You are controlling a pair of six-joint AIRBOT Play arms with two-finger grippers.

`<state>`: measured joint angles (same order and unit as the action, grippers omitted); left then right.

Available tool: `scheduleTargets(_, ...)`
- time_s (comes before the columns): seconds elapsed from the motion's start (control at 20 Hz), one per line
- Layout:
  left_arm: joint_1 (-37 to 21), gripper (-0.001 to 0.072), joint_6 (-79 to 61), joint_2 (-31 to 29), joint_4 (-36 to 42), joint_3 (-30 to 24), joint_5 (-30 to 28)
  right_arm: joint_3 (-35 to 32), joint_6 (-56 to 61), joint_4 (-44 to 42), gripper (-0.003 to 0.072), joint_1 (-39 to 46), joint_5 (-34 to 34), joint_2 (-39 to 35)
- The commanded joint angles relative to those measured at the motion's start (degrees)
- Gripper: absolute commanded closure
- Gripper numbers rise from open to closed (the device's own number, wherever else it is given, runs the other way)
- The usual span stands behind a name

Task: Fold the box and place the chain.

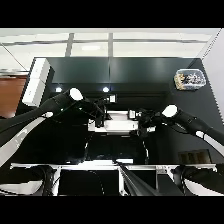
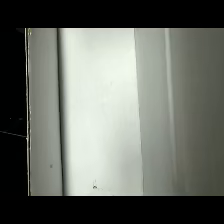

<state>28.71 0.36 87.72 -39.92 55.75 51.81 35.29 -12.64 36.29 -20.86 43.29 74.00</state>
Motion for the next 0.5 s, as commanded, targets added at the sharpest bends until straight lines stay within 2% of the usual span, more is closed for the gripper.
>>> scheduleTargets(0.0,-0.02,0.0684,0.02,0.02,-0.11,0.02,-0.15,-0.02,-0.04,0.76,-0.0018,1.7,1.53,0.2)
scheduleTargets(0.15,-0.02,0.0684,0.02,0.02,-0.13,0.02,-0.2,-0.02,-0.07,0.37,-0.0017,4.31,3.85,0.2)
scheduleTargets(0.45,-0.02,0.0685,-0.02,0.17,-0.2,0.02,-0.57,-0.02,-0.92,-1.31,-0.0017,2.8,3.87,0.22)
